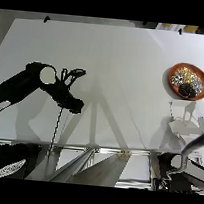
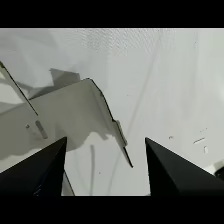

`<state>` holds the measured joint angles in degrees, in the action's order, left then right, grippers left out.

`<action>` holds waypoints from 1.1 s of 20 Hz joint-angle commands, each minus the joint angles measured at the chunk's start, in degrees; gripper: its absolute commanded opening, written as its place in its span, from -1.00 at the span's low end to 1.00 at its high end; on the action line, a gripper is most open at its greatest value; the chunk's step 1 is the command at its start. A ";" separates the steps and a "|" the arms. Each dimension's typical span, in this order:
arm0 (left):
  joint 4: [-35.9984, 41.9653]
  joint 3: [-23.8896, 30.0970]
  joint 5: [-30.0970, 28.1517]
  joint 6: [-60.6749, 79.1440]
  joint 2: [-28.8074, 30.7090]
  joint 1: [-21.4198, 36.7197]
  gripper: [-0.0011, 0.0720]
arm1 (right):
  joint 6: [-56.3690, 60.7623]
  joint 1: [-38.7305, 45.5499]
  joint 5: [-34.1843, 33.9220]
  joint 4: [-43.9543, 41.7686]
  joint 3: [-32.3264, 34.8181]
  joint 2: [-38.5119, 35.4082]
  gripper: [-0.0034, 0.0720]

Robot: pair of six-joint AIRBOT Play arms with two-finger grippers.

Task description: Fold the box and place the chain.

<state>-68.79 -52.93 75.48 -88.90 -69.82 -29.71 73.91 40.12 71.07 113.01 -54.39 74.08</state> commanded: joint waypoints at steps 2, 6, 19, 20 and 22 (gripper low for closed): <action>-0.02 0.02 -0.02 0.00 0.00 -0.02 0.16 | -0.46 0.72 -0.39 1.97 -0.07 4.70 0.14; -0.02 0.02 0.00 0.00 0.00 -0.02 0.16 | -0.52 -0.42 3.80 0.90 -0.07 6.10 -0.84; 0.00 0.02 -0.02 0.00 0.00 -0.02 0.16 | -0.46 -34.16 0.76 -30.93 12.28 -23.52 -0.86; -0.02 0.02 -0.02 0.00 0.00 -0.02 0.16 | 0.68 -36.15 -3.06 -34.47 16.00 -27.15 -0.86; 0.00 0.02 0.00 0.00 0.00 -0.02 0.16 | 1.14 -39.85 -9.97 -41.05 22.01 -33.29 -0.86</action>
<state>-68.79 -52.93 75.48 -88.90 -69.82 -29.71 73.52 6.42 70.54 82.74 -40.21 49.30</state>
